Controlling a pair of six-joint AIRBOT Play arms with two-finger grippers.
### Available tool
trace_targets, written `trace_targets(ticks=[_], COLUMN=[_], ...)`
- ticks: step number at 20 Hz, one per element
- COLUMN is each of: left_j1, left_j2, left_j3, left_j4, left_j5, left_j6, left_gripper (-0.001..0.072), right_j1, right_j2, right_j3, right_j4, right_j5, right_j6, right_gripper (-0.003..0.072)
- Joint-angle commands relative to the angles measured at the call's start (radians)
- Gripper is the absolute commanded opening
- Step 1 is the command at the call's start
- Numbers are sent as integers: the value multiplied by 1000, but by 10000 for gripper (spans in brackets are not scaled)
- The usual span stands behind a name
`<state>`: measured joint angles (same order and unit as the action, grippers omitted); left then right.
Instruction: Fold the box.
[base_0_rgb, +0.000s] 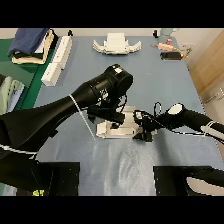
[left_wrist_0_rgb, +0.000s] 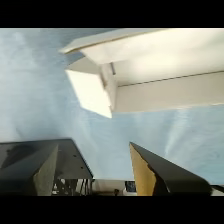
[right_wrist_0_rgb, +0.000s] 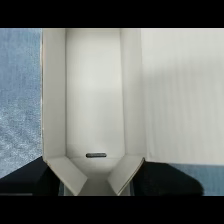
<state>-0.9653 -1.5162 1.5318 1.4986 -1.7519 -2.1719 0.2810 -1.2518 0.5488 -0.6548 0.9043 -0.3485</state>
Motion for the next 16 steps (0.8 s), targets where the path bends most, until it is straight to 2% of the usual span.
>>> trace_targets(ticks=[1, 2, 3, 4, 9, 10, 11, 13, 16], left_j1=[-1, 0, 5, 16, 164, 206, 251, 368, 548], left_j2=[32, 34, 35, 42, 140, 179, 227, 346, 504], left_j3=[12, 14, 14, 14, 9, -7, -40, -159, -415], left_j4=[32, 32, 39, 40, 95, 91, 77, -40, -303], left_j5=[-83, -90, -107, -103, -98, -73, -32, 57, 184], left_j6=[30, 85, 106, 149, 344, 385, 418, 495, 729], left_gripper=[701, 667, 340, 141, 120, 8, 14, 15, 14], right_j1=[0, 0, 0, 0, 0, 0, 0, 0, 0], right_j2=[0, 0, 0, 0, 0, 0, 0, 0, 0], right_j3=[0, 0, 0, 0, 0, 0, 0, 0, 0], right_j4=[0, 0, 0, 0, 0, 0, 0, 0, 0], right_j5=[0, 0, 0, 0, 0, 0, 0, 0, 0], right_j6=[0, 0, 0, 0, 0, 0, 0, 0, 0], right_gripper=[562, 562, 562, 562, 562, 562, 562, 562, 562])
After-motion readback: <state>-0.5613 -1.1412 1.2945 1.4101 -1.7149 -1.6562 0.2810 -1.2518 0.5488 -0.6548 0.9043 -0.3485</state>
